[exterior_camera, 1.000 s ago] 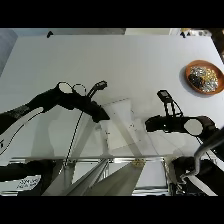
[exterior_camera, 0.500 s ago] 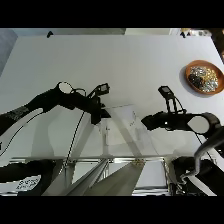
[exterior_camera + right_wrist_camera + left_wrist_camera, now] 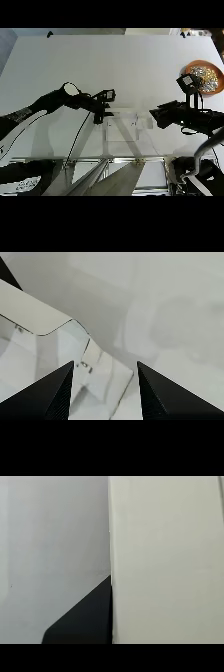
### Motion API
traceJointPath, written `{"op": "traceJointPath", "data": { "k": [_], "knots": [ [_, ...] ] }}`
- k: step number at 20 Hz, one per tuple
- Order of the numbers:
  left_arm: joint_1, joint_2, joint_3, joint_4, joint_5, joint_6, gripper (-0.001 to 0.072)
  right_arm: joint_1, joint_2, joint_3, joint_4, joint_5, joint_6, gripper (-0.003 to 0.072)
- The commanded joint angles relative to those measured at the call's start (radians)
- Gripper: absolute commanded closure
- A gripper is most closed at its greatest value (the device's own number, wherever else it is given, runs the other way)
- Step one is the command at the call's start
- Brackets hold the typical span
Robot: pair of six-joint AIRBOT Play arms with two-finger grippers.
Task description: Fold the box and place the chain.
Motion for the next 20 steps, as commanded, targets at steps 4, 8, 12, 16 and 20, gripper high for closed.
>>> {"op": "traceJointPath", "data": {
  "k": [4, 8, 12, 16, 20],
  "knots": [
    [-0.056, -0.005, 0.004, 0.055, 0.182, -0.059, 0.0704, 0.0, -0.009, 0.003, -0.024, 0.001, 0.0, 0.0244],
    [-0.064, -0.018, 0.004, 0.055, 0.19, -0.058, 0.0704, 0.0, -0.018, 0.001, -0.025, 0.001, 0.0, 0.0244],
    [-0.064, -0.041, 0.004, 0.056, 0.174, -0.057, 0.0704, 0.0, -0.021, -0.001, -0.025, 0.002, 0.0, 0.0244],
    [-0.064, -0.04, 0.005, 0.057, 0.148, -0.056, 0.0704, 0.0, -0.021, -0.001, -0.025, 0.002, 0.0, 0.0245],
    [-0.07, -0.04, 0.039, 0.154, 0.072, -0.062, 0.0705, 0.0, -0.021, -0.001, -0.025, 0.002, -0.001, 0.0245]
  ]
}}
